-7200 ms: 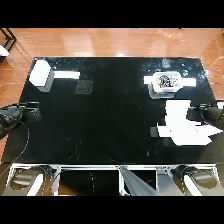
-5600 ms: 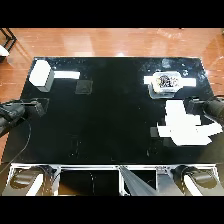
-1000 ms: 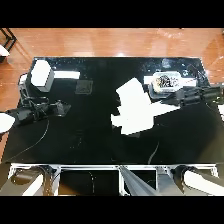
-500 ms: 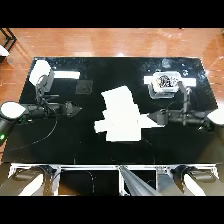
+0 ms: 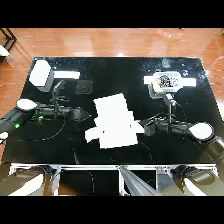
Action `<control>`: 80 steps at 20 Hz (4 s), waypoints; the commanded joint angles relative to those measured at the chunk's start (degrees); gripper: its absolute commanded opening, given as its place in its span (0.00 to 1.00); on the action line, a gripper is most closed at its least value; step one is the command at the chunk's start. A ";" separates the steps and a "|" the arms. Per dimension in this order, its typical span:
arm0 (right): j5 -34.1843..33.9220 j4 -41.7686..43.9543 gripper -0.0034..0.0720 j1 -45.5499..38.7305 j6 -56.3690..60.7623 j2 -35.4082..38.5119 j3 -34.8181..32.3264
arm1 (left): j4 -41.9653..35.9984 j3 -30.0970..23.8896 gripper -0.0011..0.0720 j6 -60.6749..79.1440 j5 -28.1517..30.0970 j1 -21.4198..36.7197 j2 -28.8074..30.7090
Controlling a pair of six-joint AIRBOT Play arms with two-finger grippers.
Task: Fold the box and place the chain.
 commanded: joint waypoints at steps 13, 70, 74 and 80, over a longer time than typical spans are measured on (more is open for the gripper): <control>-0.02 -0.61 0.07 2.93 2.80 0.09 -0.28 | -4.20 13.86 0.86 26.01 -19.21 -8.09 -25.38; 5.64 -19.56 0.98 9.97 -30.42 -2.19 1.81 | 20.94 5.86 0.04 39.95 12.68 -24.17 -7.48; 2.86 -19.61 0.98 13.14 -34.42 -4.92 1.81 | 20.94 5.92 0.04 39.95 12.68 -24.17 -8.52; 2.75 -19.15 0.98 13.70 -36.35 -8.22 1.81 | 20.92 6.62 0.04 39.93 12.66 -24.17 -8.52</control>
